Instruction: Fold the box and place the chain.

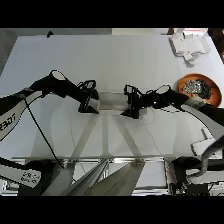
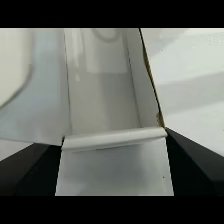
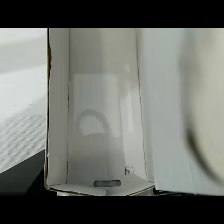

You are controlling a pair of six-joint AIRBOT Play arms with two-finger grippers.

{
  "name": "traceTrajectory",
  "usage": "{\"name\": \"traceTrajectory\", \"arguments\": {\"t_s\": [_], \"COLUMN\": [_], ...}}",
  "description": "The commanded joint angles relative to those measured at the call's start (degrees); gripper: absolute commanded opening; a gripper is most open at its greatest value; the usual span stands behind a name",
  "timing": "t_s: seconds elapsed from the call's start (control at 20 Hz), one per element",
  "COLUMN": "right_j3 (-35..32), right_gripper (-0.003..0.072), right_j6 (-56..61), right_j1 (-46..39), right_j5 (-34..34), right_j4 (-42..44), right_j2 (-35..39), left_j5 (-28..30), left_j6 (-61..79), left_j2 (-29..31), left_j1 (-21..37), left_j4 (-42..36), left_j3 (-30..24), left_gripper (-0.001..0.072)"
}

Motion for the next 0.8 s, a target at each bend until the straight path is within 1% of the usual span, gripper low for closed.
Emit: {"name": "traceTrajectory", "arguments": {"t_s": [0.0, 0.1, 0.25, 0.35, 0.4, 0.5, 0.6, 0.65, 0.75], "right_j3": [0.0, 0.0, 0.0, 0.0, 0.0, 0.0, 0.0, 0.0, 0.0], "right_gripper": [0.047, 0.047, 0.047, 0.047, 0.047, 0.047, 0.047, 0.047, 0.047], "right_j6": [0.2, 0.2, 0.2, 0.2, 0.2, 0.2, 0.2, 0.2, 0.2], "right_j1": [0.0, 0.0, 0.0, 0.0, 0.0, 0.0, 0.0, 0.0, 0.0], "right_j5": [-0.5, -0.4, -0.4, -0.5, -0.5, -0.4, -0.4, -0.5, -0.5], "right_j4": [0.1, 0.1, 0.1, 0.1, 0.1, 0.1, 0.1, 0.1, 0.1], "right_j2": [0.0, 0.0, 0.0, 0.0, 0.0, 0.0, 0.0, 0.0, 0.0], "left_j5": [2.4, 4.1, 4.3, 4.3, 4.3, 4.0, 3.4, 3.2, 3.2], "left_j6": [-0.1, 0.0, 0.0, 0.0, 0.0, 0.0, 0.0, 0.0, 0.0], "left_j2": [-0.1, -0.1, -0.2, -0.2, -0.2, -0.2, -0.2, -0.2, -0.2], "left_j1": [0.0, -0.1, -0.1, -0.1, -0.1, -0.1, -0.1, -0.1, -0.1], "left_j4": [-0.6, -2.3, -5.4, -5.8, -5.8, -5.7, -5.7, -5.7, -5.7], "left_j3": [-2.2, -2.7, -2.9, -2.9, -2.9, -2.9, -2.9, -2.9, -2.9], "left_gripper": [0.0698, 0.0698, 0.0696, 0.0695, 0.0683, 0.055, 0.0367, 0.0333, 0.0337]}}
